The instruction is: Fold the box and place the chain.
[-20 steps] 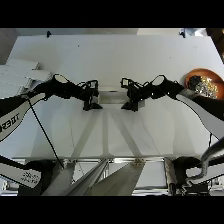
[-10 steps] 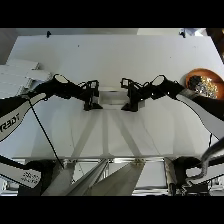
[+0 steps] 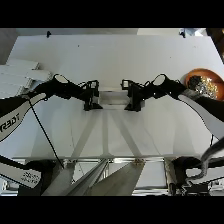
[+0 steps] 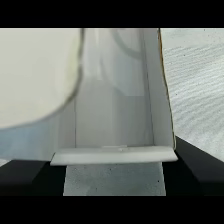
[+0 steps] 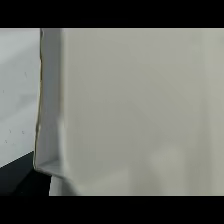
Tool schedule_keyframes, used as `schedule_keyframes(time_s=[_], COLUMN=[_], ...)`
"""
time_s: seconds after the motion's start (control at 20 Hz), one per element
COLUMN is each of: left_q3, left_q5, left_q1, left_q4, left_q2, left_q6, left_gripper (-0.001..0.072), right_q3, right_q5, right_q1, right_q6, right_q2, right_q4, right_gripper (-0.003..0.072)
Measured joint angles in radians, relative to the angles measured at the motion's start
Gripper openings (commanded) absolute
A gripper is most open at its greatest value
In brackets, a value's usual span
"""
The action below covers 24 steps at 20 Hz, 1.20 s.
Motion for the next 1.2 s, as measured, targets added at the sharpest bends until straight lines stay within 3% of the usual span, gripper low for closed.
schedule_keyframes(time_s=[0.15,0.25,0.45,0.5,0.6,0.85,1.0,1.2], left_q3=[0.000,0.000,0.000,0.000,0.000,0.000,0.000,0.000], left_q5=[0.000,0.000,0.000,0.000,0.000,0.000,0.000,0.000], left_q1=[0.000,0.000,0.000,0.000,0.000,0.000,0.000,0.000], left_q4=[0.000,0.000,0.000,0.000,0.000,0.000,0.000,0.000], left_q2=[0.000,0.000,0.000,0.000,0.000,0.000,0.000,0.000], left_q6=[0.000,0.000,0.000,0.000,0.000,0.000,0.000,0.000], left_gripper=[0.0280,0.0280,0.0280,0.0280,0.0280,0.0280,0.0280,0.0280], right_q3=[0.001,0.001,0.001,0.001,0.001,0.000,0.001,0.000], right_q5=[0.009,0.016,0.065,0.086,0.121,0.159,0.082,-0.110], right_q1=[0.000,0.000,0.000,0.000,0.000,0.004,0.029,0.075], right_q6=[0.052,0.102,0.171,0.185,0.222,0.308,0.340,0.370], right_q2=[0.052,0.091,0.180,0.201,0.242,0.285,0.267,0.206], right_q4=[-0.072,-0.124,-0.191,-0.204,-0.216,-0.085,0.019,0.117], right_gripper=[0.0685,0.0635,0.0633,0.0539,0.0013,0.0010,0.0011,0.0012])
